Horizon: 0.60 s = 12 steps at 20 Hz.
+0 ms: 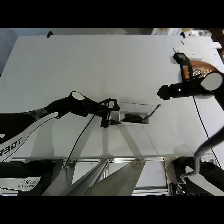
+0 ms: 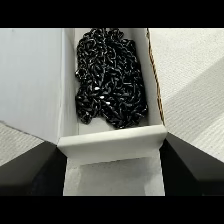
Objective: Fold the box and place the chain.
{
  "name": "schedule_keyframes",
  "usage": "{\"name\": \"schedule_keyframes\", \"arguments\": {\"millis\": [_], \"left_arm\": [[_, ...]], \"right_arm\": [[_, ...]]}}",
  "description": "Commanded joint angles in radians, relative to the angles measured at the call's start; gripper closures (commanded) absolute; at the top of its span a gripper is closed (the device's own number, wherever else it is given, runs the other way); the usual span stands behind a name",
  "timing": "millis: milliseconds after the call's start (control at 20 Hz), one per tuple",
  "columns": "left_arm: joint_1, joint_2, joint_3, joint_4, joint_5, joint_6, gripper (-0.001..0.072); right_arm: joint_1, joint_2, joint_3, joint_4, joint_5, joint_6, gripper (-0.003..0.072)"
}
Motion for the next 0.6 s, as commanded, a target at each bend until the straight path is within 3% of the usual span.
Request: {"name": "schedule_keyframes", "arguments": {"millis": [0, 150, 300, 550], "left_arm": [[0.000, 0.000, 0.000, 0.000, 0.000, 0.000, 0.0606], [0.000, 0.000, 0.000, 0.000, 0.000, 0.000, 0.0606], [0.000, 0.000, 0.000, 0.000, 0.000, 0.000, 0.0606], [0.000, 0.000, 0.000, 0.000, 0.000, 0.000, 0.0606]], "right_arm": [[-0.011, -0.087, -0.046, -0.156, -0.051, 0.067, 0.0416], [0.020, -0.117, -0.046, -0.214, -0.049, 0.088, 0.0416], [0.052, -0.143, -0.046, -0.247, -0.015, 0.089, 0.0508], [0.055, -0.215, -0.046, -0.246, -0.016, 0.111, 0.0504]]}}
